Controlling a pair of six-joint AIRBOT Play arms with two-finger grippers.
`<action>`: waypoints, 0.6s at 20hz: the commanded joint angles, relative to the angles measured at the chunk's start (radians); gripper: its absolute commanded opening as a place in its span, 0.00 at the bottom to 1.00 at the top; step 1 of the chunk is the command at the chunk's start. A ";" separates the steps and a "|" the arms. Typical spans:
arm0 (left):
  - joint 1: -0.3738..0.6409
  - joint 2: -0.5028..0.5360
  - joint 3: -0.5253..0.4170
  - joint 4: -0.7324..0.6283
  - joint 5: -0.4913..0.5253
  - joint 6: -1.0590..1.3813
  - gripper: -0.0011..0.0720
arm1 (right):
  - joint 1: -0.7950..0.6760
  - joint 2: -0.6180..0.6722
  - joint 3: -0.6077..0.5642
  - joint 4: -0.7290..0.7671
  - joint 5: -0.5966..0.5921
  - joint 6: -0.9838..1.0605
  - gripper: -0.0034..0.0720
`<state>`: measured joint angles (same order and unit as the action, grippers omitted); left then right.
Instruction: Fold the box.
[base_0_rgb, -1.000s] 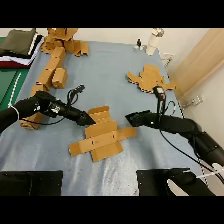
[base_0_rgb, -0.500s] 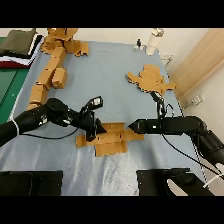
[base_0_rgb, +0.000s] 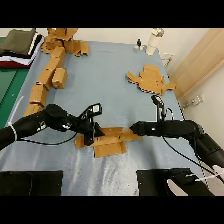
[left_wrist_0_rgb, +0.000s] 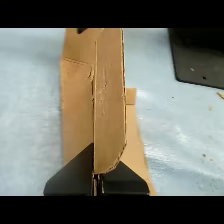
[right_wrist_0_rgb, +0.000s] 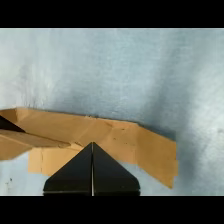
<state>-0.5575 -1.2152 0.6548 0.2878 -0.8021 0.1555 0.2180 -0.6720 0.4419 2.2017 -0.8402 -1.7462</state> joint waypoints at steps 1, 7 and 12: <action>0.068 0.003 -0.002 -0.012 0.020 0.014 0.03 | 0.001 -0.020 -0.005 -0.006 0.044 0.004 0.05; 0.101 -0.072 -0.002 -0.019 -0.094 0.011 0.03 | 0.003 -0.087 -0.005 0.020 0.046 0.003 0.05; 0.077 -0.043 -0.002 -0.020 -0.183 0.014 0.03 | 0.003 -0.087 -0.005 0.020 0.046 0.003 0.05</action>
<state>-0.4747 -1.2697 0.6537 0.2718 -0.9142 0.1665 0.2199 -0.7547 0.4374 2.2192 -0.7952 -1.7432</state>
